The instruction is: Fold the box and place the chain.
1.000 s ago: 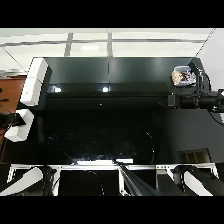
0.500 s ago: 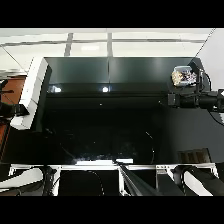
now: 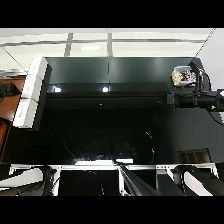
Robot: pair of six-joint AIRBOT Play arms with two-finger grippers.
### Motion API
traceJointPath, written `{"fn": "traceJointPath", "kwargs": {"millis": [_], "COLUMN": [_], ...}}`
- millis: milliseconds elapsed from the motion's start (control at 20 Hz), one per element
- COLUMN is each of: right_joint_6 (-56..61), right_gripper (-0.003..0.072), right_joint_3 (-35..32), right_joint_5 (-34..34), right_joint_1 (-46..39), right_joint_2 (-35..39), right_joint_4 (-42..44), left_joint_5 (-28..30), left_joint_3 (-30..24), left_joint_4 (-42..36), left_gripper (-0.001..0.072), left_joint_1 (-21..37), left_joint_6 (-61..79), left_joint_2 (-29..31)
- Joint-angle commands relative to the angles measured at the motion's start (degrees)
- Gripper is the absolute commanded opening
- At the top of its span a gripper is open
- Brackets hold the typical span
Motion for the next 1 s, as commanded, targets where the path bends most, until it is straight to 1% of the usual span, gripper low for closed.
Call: {"fn": "traceJointPath", "kwargs": {"millis": [0,50,100,150,250,300,400,500,550,600,700,800,950], "right_joint_6": [-0.94,-0.94,-0.9,-0.9,-0.9,-0.87,-0.9,-0.92,-0.92,-0.92,-0.92,-0.92,-0.92], "right_gripper": [0.0014,0.0014,0.0013,0.0014,0.0014,0.0014,0.0014,0.0014,0.0014,0.0014,0.0014,0.0014,0.0014], "right_joint_3": [0.0,0.0,0.0,0.0,0.0,0.0,0.0,0.0,0.0,0.0,0.0,0.0,0.0], "right_joint_5": [-4.79,-6.6,-8.22,-9.14,-9.75,-9.49,-7.67,-7.34,-7.32,-7.32,-7.32,-7.32,-7.32], "right_joint_1": [4.17,5.55,6.62,7.08,7.02,7.02,7.02,7.02,7.02,7.02,7.02,7.02,7.02], "right_joint_2": [0.02,0.02,0.02,0.02,0.02,0.02,0.02,0.02,0.02,0.02,0.02,0.02,0.02], "right_joint_4": [-5.4,-9.09,-12.57,-14.86,-16.87,-17.33,-17.31,-17.33,-17.33,-17.33,-17.33,-17.33,-17.33], "left_joint_5": [-7.56,-6.8,-4.17,-0.81,6.21,8.48,11.93,13.84,13.7,13.2,10.95,10.78,10.8], "left_joint_3": [8.17,6.93,3.93,-0.28,-11.98,-18.38,-29.24,-36.57,-38.73,-39.8,-40.28,-40.28,-40.28], "left_joint_4": [-1.42,-4.42,-7.76,-10.01,-10.12,-9.18,-7.85,-6.97,-6.16,-4.46,-2.97,-2.99,-3.02], "left_gripper": [0.0072,0.0028,0.0027,0.0027,0.0027,0.0027,0.0028,0.0028,0.0029,0.0029,0.0029,0.0029,0.0029], "left_joint_1": [-3.21,-4.46,-6.21,-8.41,-14.67,-17.99,-22.75,-24.48,-24.39,-24.37,-24.37,-24.37,-24.37], "left_joint_6": [-15.15,-15.04,-14.88,-14.08,-11.21,-10.32,-10.34,-10.29,-10.29,-10.32,-10.32,-10.32,-10.32], "left_joint_2": [1.36,3.34,6.45,10.16,19.41,24.24,33.0,40.48,43.58,46.03,49.92,52.26,53.22]}}
